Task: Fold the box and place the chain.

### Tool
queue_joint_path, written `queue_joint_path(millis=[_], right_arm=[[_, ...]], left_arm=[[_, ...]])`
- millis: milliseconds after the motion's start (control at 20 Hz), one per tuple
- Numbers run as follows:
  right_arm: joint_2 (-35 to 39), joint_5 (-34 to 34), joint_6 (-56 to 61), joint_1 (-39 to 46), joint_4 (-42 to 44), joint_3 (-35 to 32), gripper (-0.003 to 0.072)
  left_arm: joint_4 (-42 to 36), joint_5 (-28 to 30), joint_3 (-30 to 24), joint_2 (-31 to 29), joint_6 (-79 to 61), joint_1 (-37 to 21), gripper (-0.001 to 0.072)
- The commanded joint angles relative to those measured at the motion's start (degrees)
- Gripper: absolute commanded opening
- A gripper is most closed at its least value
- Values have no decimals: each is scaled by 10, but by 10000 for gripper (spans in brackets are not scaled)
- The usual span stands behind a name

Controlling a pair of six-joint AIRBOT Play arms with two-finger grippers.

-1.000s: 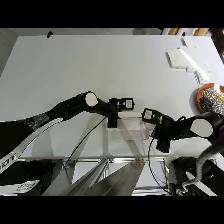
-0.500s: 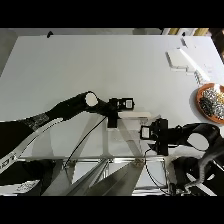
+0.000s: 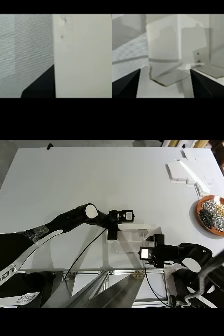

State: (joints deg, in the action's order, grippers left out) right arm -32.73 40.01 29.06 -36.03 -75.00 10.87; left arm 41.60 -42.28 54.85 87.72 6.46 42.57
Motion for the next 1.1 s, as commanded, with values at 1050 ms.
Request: queue_joint_path(millis=[1050], right_arm=[[-137,26,-344,244,269,68,662]], left_arm=[[0,0,0,0,0,0,10]])
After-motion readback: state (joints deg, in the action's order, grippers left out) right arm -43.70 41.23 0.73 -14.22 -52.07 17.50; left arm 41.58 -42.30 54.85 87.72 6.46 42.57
